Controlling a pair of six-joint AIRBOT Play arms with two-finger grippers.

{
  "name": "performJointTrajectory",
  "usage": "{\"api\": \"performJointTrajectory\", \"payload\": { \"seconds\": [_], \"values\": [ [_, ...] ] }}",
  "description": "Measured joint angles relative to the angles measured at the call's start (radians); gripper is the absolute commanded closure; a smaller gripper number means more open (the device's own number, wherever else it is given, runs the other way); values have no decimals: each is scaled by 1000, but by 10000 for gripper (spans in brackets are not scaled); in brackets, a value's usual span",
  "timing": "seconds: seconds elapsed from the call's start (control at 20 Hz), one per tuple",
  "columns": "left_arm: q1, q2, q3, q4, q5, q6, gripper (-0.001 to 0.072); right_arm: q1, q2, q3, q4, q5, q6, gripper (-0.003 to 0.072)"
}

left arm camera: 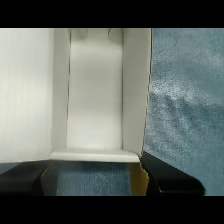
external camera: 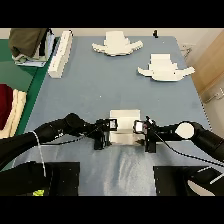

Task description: Fold the box.

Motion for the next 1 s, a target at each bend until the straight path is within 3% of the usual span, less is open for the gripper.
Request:
{"api": "performJointTrajectory", "payload": {
  "seconds": [0.35, 0.4, 0.45, 0.55, 0.6, 0.85, 1.0],
  "values": [
    [0, 0, 0, 0, -1, -1, 280, 3, -23, 0, 4, -13, 0, 9],
    [0, 0, 0, 0, -1, -1, 280, 3, -23, 0, 3, -13, 0, 143],
    [0, 0, 0, 0, -1, -1, 280, 3, -21, 0, 1, -11, 3, 447],
    [0, 0, 0, -3, -2, 0, 280, 4, 2, 15, -53, 37, 81, 649],
    [0, 0, 0, -3, -3, -1, 279, 5, 24, 34, -97, 67, 184, 684],
    [0, 0, 0, -1, 0, -1, 280, -9, 188, 154, -506, 330, 871, 685],
    [0, 0, 0, 0, 0, -1, 280, -107, 248, 177, -797, 480, 1282, 686]
  ]
}}
